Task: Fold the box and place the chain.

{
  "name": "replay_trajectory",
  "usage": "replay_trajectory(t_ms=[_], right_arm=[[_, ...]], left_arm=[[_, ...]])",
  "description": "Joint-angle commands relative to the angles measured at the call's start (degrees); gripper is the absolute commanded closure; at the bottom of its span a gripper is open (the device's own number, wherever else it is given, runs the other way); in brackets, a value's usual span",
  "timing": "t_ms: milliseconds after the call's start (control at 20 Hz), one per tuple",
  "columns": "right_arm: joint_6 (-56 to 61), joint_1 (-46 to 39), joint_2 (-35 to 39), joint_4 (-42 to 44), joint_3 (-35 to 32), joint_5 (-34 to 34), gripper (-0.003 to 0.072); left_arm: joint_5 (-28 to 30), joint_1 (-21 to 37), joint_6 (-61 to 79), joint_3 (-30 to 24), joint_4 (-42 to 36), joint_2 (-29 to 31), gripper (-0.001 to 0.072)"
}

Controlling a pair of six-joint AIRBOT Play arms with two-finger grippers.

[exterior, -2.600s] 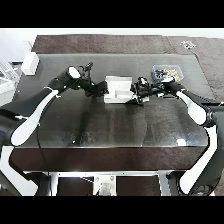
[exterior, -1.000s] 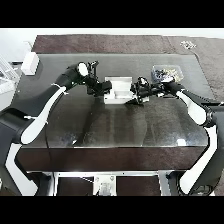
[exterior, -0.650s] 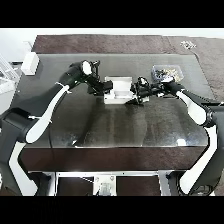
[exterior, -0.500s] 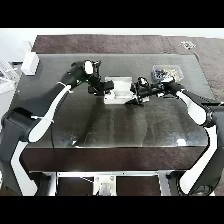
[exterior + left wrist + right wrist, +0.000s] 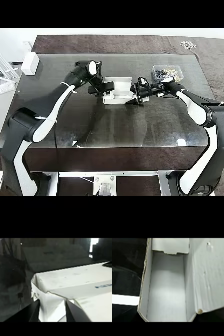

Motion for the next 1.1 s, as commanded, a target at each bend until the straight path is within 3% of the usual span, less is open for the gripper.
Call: replay_trajectory(t_ms=[0,450,550,650,850,1050], right_arm=[[0.0,0.0,0.0,0.0,0.0,0.0,0.0104],[0.0,0.0,0.0,0.0,0.0,0.0,0.0104],[0.0,0.0,0.0,0.0,0.0,0.0,0.0104],[0.0,0.0,0.0,0.0,0.0,0.0,0.0104],[0.0,0.0,0.0,0.0,0.0,0.0,0.0104],[0.0,0.0,0.0,0.0,0.0,0.0,0.0104]], left_arm=[[-3.2,0.1,-0.5,3.5,0.7,-0.1,0.0345],[-7.0,2.9,1.6,8.0,-3.3,0.5,0.0346],[-5.6,2.9,3.1,7.5,-3.3,0.5,0.0425],[-6.1,2.9,4.2,7.5,-3.3,0.4,0.0421],[-13.4,3.7,4.2,7.5,-3.7,0.4,0.042],[-14.7,3.7,5.3,7.4,-3.0,0.5,0.042]])
